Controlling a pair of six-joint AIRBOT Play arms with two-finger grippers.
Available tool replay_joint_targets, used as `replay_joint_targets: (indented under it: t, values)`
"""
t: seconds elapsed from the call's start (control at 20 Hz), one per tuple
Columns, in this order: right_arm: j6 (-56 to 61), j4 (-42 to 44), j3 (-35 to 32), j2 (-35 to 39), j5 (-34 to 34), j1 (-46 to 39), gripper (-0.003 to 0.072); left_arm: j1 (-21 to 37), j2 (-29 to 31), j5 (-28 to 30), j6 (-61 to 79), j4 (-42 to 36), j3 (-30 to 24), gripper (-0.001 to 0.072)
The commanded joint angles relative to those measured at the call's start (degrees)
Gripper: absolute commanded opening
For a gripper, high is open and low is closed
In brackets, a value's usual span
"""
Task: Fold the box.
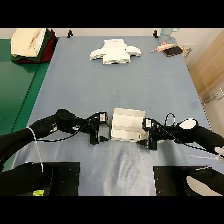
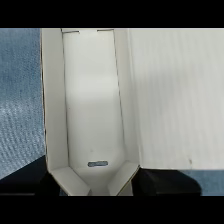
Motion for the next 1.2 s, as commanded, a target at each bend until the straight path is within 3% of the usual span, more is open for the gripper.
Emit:
replay_joint_targets:
  t: [0.0,0.7,1.05,1.15]
  values:
    - [0.02,0.00,0.02,0.02,0.02,0.00,0.0516,-0.81,-1.46,0.74,0.52,-0.74,1.05,0.0715]
    - [0.02,0.00,0.02,0.02,0.02,0.00,0.0516,-4.28,-4.85,-1.68,0.17,1.79,4.59,0.0715]
    - [0.02,0.00,0.04,0.02,0.02,0.00,0.0516,-5.84,-4.61,-3.41,-7.65,5.90,4.50,0.0714]
    - [0.02,0.00,0.02,0.02,0.02,0.00,0.0516,-6.45,-4.55,-1.51,-9.01,6.19,4.48,0.0715]
